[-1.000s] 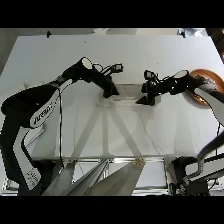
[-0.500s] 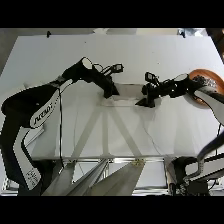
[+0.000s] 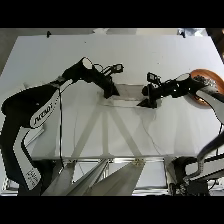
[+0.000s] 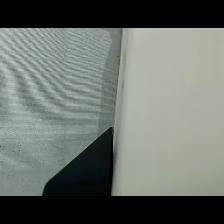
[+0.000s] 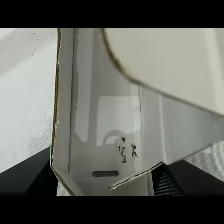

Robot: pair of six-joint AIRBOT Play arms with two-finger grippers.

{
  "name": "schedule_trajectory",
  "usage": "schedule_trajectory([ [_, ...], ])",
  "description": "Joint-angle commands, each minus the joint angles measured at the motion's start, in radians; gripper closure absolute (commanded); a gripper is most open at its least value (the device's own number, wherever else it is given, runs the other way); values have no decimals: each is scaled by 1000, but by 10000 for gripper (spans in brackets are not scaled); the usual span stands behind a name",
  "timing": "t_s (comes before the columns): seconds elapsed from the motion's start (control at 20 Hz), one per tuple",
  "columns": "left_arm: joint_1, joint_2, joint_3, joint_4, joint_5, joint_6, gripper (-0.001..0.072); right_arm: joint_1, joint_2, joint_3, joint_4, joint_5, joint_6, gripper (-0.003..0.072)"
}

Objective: Fold the box and place the chain.

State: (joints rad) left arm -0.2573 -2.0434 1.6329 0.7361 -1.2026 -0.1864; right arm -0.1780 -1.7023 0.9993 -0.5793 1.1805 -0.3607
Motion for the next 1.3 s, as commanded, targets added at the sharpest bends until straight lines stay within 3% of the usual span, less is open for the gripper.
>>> schedule_trajectory([
  [0.0,0,0,0,0,2,0,699,3,0,0,-2,4,-17,130],
  [1.15,0,0,0,1,2,0,699,22,-29,1,-22,-10,-30,130],
  [1.25,0,0,0,1,2,0,699,23,-29,1,-22,-11,-30,186],
])
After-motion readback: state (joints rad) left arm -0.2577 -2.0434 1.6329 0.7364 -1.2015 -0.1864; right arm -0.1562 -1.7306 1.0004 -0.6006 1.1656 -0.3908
